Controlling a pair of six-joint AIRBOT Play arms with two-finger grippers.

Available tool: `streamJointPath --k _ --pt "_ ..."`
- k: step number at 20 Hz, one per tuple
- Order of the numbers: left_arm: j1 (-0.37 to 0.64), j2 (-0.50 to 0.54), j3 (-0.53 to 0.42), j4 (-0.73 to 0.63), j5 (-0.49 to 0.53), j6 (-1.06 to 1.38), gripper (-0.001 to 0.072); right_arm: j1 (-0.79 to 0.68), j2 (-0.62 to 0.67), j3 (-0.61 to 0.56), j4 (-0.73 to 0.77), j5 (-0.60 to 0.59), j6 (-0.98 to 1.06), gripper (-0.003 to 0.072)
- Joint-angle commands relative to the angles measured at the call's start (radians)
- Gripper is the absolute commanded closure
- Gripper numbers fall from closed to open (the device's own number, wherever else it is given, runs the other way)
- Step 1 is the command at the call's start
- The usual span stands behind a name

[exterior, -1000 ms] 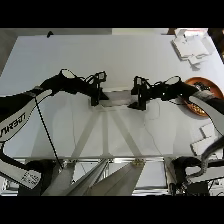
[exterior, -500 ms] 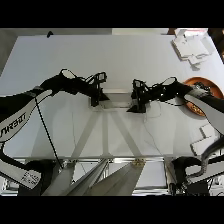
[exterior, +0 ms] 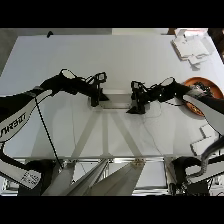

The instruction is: Fold the box and place the chain.

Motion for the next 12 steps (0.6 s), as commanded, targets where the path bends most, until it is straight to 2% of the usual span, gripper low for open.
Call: streamJointPath --k 1,7,8,10,12 --pt "0.000 -0.001 0.000 -0.001 0.003 -0.001 0.0695 0.002 -0.001 0.001 0.000 0.003 0.001 -0.0008" --pt "0.000 -0.001 0.000 -0.001 0.003 -0.001 0.0695 0.002 -0.001 0.001 0.000 0.003 0.001 -0.0003" --pt "0.000 0.000 0.000 -0.001 0.003 -0.001 0.0695 0.002 -0.001 0.001 0.000 0.003 0.001 0.0046" --pt "0.000 -0.001 0.000 -0.001 0.003 -0.001 0.0695 0.002 -0.001 0.001 0.000 0.003 0.001 0.0235" --pt "0.000 -0.001 0.000 -0.001 0.003 -0.001 0.0695 0.002 -0.001 0.001 0.000 0.003 0.000 0.0242"
